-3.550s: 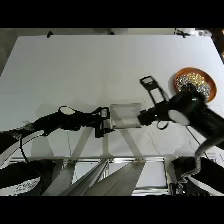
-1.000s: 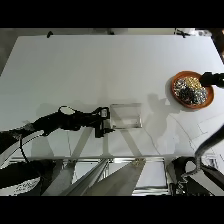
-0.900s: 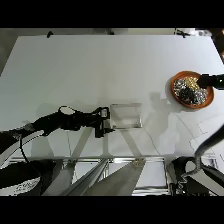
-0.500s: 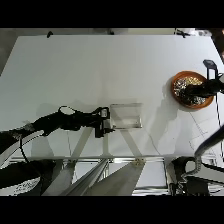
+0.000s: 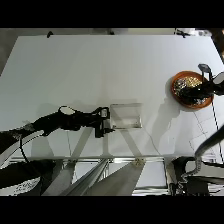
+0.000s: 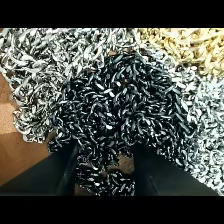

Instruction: Fold the box and place the chain.

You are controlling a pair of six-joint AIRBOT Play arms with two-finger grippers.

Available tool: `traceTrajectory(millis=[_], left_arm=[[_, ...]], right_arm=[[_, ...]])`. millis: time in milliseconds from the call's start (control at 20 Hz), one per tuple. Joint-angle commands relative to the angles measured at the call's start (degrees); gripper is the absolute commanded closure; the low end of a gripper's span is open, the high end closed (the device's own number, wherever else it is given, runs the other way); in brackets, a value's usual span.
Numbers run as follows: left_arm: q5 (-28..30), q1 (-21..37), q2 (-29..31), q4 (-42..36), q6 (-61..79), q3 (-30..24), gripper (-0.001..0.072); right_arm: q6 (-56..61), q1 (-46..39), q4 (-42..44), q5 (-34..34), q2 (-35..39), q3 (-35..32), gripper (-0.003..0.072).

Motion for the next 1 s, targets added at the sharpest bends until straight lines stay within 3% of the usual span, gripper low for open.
traceTrajectory(millis=[0,50,250,450,700,950], left_arm=[[0.00,0.02,0.04,0.02,0.00,0.04,0.0501],[0.00,0.02,0.04,0.02,0.00,0.04,0.0501],[0.00,0.02,0.04,0.02,0.00,0.04,0.0501],[0.00,0.02,0.04,0.02,0.00,0.04,0.0501],[0.00,0.02,0.04,0.02,0.00,0.04,0.0501],[0.00,0.02,0.04,0.02,0.00,0.04,0.0501]], right_arm=[[0.13,-0.02,0.02,-0.07,-0.24,0.00,0.0408],[0.52,-0.02,0.04,0.26,-0.33,0.00,0.0436],[0.50,-0.02,0.44,2.78,-0.24,0.00,0.0675],[0.48,-0.02,0.39,5.64,2.91,0.00,0.0675],[0.44,-0.02,0.85,9.09,14.60,0.00,0.0675],[-4.42,0.00,17.68,17.68,29.51,0.00,0.0676]])
